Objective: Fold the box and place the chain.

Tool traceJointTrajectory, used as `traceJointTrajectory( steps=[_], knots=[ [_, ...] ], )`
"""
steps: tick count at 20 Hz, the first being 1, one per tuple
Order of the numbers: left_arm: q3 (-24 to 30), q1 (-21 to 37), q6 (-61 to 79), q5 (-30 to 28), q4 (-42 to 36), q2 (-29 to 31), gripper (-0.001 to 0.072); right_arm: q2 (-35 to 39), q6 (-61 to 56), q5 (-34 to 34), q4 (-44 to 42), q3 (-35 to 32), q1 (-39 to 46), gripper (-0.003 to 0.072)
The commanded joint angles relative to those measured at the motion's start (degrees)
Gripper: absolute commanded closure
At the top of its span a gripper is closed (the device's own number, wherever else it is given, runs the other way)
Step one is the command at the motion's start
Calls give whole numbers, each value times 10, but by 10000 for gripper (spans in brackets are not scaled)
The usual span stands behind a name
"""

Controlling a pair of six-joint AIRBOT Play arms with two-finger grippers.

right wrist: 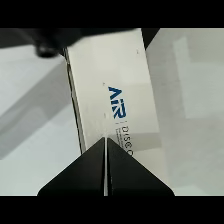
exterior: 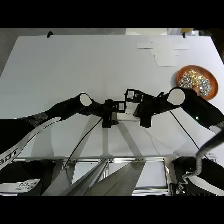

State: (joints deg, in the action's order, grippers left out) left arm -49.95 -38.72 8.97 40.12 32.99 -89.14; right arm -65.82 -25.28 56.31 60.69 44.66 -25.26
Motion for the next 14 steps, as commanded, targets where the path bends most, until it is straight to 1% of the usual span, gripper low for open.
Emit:
traceJointTrajectory(
  steps=[1,6,14],
  knots=[
    [0,1,0,0,0,0,647,-15,-4,-1,5,0,0,667],
    [0,1,0,0,0,0,647,-24,-3,13,6,0,0,667],
    [0,1,0,0,0,0,647,-31,-2,-4,10,-11,0,667]
  ],
)
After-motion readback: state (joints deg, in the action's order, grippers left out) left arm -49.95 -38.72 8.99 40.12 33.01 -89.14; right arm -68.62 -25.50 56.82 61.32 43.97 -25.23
